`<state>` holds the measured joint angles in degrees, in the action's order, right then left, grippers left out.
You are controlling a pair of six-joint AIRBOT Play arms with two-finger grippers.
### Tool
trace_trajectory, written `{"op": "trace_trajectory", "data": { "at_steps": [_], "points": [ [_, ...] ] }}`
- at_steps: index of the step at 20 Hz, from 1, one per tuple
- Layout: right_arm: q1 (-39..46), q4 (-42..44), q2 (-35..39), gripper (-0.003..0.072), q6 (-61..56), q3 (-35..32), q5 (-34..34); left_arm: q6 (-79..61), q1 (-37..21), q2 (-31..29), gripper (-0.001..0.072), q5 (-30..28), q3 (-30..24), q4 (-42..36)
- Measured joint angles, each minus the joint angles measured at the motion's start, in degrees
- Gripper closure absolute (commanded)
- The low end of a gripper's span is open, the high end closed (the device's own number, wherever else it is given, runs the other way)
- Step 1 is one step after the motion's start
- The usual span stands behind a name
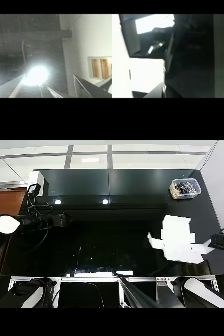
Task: Fold the box and place the chain.
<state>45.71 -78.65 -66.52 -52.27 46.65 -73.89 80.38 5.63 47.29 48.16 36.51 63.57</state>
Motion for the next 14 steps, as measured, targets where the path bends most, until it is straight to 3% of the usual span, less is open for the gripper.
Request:
{"op": "trace_trajectory", "data": {
  "at_steps": [5, 8, 11, 14],
  "points": [
    [-7.21, 15.72, 5.9, 0.0664, 3.43, -0.5, 1.16, 0.0, 0.0, 0.0, -0.0001, -0.02, 0.0, -0.92],
    [-14.97, 27.28, 12.22, 0.0664, 3.54, -4.92, 5.31, -0.02, 0.02, 0.11, 0.0, -0.07, -0.04, -1.88],
    [-25.94, 38.82, 18.16, 0.0664, 2.49, -13.6, 14.47, -1.2, 0.63, 1.75, -0.0001, -0.22, -0.07, -4.74],
    [-39.43, 48.59, 20.72, 0.0664, 1.25, -22.25, 27.87, -5.14, 2.82, 6.08, 0.0, -1.33, 0.11, -10.84]
  ]
}}
